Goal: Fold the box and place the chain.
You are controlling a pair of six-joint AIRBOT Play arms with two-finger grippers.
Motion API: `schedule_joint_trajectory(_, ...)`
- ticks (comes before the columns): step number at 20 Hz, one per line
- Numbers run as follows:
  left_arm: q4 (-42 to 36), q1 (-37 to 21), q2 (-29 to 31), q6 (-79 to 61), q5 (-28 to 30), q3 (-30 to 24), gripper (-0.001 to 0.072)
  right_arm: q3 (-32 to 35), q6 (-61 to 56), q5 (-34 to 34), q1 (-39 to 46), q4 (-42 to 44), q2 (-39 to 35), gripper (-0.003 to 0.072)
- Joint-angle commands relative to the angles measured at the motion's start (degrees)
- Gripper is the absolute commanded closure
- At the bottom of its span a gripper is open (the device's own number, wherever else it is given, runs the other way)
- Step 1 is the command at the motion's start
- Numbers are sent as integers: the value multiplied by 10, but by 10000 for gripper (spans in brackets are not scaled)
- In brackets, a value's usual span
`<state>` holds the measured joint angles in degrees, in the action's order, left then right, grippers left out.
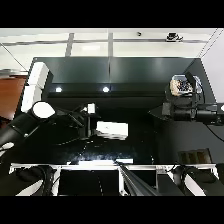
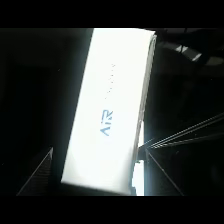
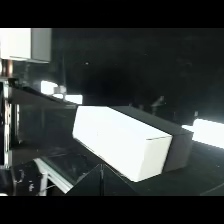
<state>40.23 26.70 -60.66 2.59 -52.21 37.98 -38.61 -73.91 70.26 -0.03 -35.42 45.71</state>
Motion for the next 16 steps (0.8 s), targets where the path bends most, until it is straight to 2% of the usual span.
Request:
schedule_joint_trajectory(1,-5,44,-43,1,38,11,-3,0,0,-4,0,-15,0,661)
schedule_joint_trajectory(6,-5,52,-96,1,43,39,-3,0,0,-4,0,-17,0,661)
schedule_joint_trajectory(16,-7,54,-108,2,28,47,-2,0,0,-5,0,-29,0,661)
